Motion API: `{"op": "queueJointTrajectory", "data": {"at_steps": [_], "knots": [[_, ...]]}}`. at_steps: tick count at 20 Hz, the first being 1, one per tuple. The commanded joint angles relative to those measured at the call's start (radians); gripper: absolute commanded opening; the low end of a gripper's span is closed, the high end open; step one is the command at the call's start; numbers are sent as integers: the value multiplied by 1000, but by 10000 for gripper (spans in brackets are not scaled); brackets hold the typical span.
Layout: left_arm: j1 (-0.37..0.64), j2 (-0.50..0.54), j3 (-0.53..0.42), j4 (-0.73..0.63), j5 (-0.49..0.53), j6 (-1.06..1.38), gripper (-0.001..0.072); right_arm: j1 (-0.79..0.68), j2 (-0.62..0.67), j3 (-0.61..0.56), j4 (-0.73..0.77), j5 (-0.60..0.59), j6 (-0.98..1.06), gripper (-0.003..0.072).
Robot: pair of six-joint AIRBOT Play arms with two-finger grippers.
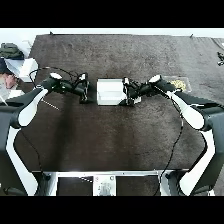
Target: Fold the box and place the chain.
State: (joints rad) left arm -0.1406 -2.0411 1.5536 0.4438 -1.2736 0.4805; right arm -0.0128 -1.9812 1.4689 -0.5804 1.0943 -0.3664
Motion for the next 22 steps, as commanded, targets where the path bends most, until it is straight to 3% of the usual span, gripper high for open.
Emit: {"op": "queueJointTrajectory", "data": {"at_steps": [1,14,19,22], "knots": [[-6,-1,0,5,-3,-18,718,1,0,0,0,0,0,168],[-6,2,3,0,-36,-27,718,1,0,0,0,0,0,168],[-50,-2,3,1,87,-60,717,1,0,0,0,0,0,168],[-66,-6,2,11,107,-61,717,1,0,0,0,0,0,168]]}}
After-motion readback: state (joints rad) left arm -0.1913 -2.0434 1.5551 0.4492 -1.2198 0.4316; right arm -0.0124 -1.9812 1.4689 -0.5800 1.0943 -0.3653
